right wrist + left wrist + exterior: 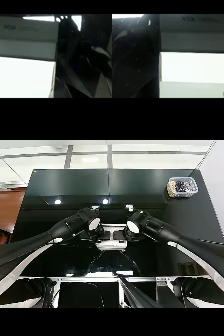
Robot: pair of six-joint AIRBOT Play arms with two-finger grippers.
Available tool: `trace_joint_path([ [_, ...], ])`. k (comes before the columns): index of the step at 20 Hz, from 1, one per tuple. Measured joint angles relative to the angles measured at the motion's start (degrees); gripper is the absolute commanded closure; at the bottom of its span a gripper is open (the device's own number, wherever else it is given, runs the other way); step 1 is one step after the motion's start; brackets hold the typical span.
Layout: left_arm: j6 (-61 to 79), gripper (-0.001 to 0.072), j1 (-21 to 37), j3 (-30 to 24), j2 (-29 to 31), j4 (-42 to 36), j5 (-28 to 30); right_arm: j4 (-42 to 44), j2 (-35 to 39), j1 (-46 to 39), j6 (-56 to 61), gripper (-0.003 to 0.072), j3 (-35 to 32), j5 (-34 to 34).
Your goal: Fold the box and place the chain.
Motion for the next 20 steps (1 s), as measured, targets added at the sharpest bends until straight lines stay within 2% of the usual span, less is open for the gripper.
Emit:
trace_joint_path([
  [5, 0.0, 0.0685, 0.0, 0.0, 0.0, 0.0, 0.0, -3.7, 10.8, -0.2, -4.9, 0.0315, 0.0, 3.6],
  [10, 0.0, 0.0686, 0.0, 0.0, 0.0, 0.0, 0.0, -24.1, 21.6, -3.8, -10.6, 0.031, -0.7, 9.1],
  [11, 0.0, 0.0686, 0.0, 0.0, 0.0, 0.0, 0.0, -28.4, 22.4, -5.9, -11.1, 0.0042, -1.6, 8.0],
  [12, 0.0, 0.0685, 0.0, 0.0, 0.0, 0.0, 0.1, -32.0, 22.8, -9.1, -11.6, -0.002, -2.7, 5.4],
  [13, 0.0, 0.0686, 0.0, 0.0, 0.0, 0.0, 0.1, -33.9, 22.7, -13.4, -12.0, -0.002, -3.7, 1.9],
  [15, 0.0, 0.0685, 0.0, 0.0, 0.0, 0.0, 0.1, -33.0, 20.9, -23.2, -11.9, -0.0019, -4.5, -5.3],
  [17, 0.0, 0.0686, 0.0, 0.0, 0.0, 0.0, 0.1, -25.3, 16.7, -34.3, -11.8, -0.0018, -2.9, -13.0],
  [20, 0.0, 0.0686, 0.1, 0.0, 0.0, 0.0, 0.1, -11.8, 6.6, -46.5, -11.8, -0.0017, 6.4, -17.6],
])
